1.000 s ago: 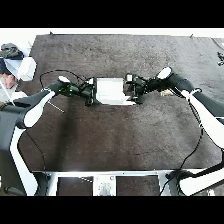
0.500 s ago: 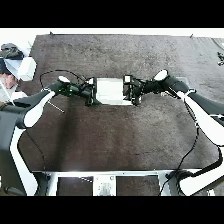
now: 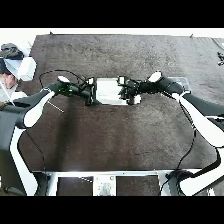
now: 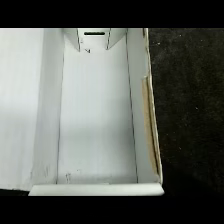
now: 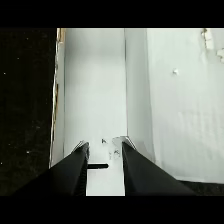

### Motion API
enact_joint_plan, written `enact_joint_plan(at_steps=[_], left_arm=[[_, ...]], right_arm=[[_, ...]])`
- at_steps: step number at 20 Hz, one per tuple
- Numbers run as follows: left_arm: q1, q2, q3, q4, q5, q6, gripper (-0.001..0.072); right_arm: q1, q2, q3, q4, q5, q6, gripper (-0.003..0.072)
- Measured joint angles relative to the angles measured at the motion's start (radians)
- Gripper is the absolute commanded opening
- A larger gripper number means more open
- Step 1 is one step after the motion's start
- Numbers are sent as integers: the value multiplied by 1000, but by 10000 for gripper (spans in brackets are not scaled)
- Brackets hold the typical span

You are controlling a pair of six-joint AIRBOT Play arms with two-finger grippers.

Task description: Fold the box and place the chain.

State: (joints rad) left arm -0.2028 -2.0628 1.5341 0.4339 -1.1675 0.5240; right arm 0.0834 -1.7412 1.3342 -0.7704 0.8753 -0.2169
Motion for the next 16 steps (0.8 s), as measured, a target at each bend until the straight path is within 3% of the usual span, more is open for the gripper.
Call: enact_joint_plan(at_steps=[3, 4, 5, 9, 10, 11, 13, 16], left_arm=[[0, 0, 0, 0, 0, 1, 347], [0, 0, 0, 0, 0, 1, 347], [0, 0, 0, 0, 0, 1, 347], [-1, 0, 0, 0, 0, 1, 347], [-1, 0, 0, 0, 0, 0, 347], [-1, 0, 0, 0, 0, 0, 347], [-1, 0, 0, 0, 0, 0, 347], [-1, 0, 0, 0, 0, 0, 347]], right_arm=[[4, -17, 0, 2, -5, 0, 306], [4, -21, 0, 2, -6, 0, 530], [5, -24, 0, 6, -6, 0, 590], [5, -30, 0, 13, -5, 0, 588], [5, -31, 1, 14, -5, 0, 493], [5, -31, 0, 14, -5, 0, 323], [5, -31, 0, 8, -3, 19, 141], [-8, -6, 0, -47, 4, 152, 110]])
